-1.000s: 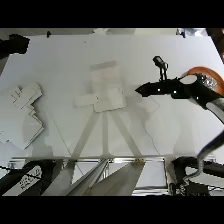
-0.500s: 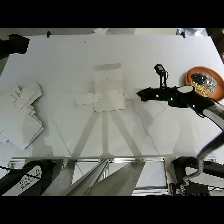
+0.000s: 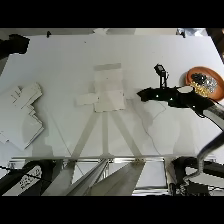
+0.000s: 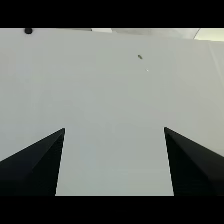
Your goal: Fold the box and place the chain.
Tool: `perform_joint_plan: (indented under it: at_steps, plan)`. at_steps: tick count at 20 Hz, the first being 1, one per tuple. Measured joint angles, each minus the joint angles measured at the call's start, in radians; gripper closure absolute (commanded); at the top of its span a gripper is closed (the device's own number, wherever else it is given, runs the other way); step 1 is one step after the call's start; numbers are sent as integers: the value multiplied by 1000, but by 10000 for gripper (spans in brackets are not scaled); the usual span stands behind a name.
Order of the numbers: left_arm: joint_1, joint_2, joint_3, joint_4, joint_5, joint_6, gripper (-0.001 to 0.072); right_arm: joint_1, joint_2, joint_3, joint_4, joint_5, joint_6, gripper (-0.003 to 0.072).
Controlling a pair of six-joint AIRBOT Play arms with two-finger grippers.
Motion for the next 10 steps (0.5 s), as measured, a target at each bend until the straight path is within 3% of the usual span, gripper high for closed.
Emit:
perform_joint_plan:
  at_steps: [6,10]
  plan:
    - [-3,0,0,-30,-18,-17,16,0,0,0,1,-1,0,668]
    - [-60,-13,0,-42,-41,29,15,0,0,0,1,-1,0,668]
